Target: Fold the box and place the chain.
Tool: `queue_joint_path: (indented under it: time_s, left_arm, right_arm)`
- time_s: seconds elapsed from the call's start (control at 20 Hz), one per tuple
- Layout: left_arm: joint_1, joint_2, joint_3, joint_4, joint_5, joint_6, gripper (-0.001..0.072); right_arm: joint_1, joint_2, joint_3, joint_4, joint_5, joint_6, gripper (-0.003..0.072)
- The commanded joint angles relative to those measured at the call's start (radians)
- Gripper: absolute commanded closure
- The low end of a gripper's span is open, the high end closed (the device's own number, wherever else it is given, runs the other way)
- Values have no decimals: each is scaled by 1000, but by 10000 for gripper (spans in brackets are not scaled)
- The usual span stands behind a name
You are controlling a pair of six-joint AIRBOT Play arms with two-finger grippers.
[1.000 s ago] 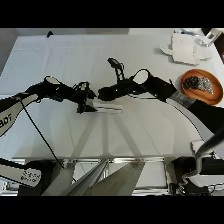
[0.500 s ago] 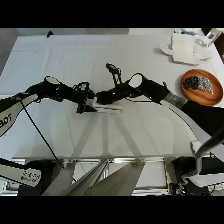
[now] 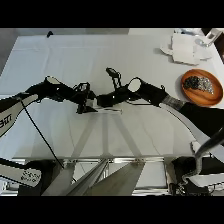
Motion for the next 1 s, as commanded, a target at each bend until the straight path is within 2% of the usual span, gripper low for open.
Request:
queue_joint_path:
  time_s: [0.0,0.15,0.35,0.5,0.6,0.8,0.95]
  left_arm:
    - [1,1,1,-4,0,-1,556]
    - [1,1,1,-4,1,-1,556]
    - [1,1,1,-4,0,-1,556]
    - [1,1,1,-4,1,-1,556]
    - [1,1,1,-4,0,-1,556]
    - [1,1,1,-4,0,-1,556]
    - [1,1,1,-4,0,-1,556]
  right_arm:
    - [1,-1,-5,-6,-14,1,679]
    - [1,14,-5,0,-32,-11,679]
    - [1,108,-5,-1,-85,-187,679]
    - [-2,203,-6,-18,-58,-303,679]
    - [-25,259,-9,-27,3,-353,679]
    - [-112,333,-109,6,58,-333,679]
    - [-159,333,-244,160,42,-375,680]
